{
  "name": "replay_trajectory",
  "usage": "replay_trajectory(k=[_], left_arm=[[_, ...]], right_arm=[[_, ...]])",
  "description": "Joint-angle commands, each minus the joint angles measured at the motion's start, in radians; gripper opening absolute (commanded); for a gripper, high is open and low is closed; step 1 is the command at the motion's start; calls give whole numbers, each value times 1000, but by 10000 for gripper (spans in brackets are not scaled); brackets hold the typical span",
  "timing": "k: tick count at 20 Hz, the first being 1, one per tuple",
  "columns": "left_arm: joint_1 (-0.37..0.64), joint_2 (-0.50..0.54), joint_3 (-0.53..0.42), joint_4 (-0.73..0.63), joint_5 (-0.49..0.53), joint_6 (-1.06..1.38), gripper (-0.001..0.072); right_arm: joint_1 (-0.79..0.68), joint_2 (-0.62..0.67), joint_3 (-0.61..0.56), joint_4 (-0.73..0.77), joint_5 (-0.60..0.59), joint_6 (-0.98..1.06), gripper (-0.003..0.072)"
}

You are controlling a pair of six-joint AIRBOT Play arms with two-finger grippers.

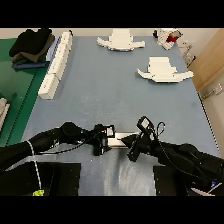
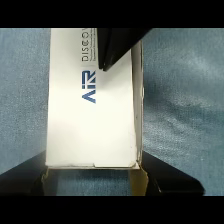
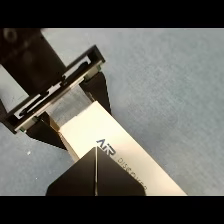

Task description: Fold the box.

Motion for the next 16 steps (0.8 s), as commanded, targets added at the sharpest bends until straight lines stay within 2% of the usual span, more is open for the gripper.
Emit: replay_trajectory(k=[1, 5, 9, 12, 14, 16], left_arm=[[0, 0, 0, 0, 0, 0, 446], [0, 0, 0, 0, 0, 0, 446], [0, 0, 0, 0, 0, 0, 446], [0, 0, 0, 0, 0, 0, 446], [0, 0, 0, 0, 0, 0, 446], [0, 0, 0, 0, 0, 0, 446]], right_arm=[[-69, -7, 78, -59, -140, -1, 12], [-230, -53, 195, -123, -354, -45, 4], [-456, -155, 374, -13, -692, -271, 3], [-639, -311, 555, 53, -973, -425, 4], [-716, -424, 658, 52, -1082, -486, 5], [-773, -525, 737, 54, -1134, -522, 5]])
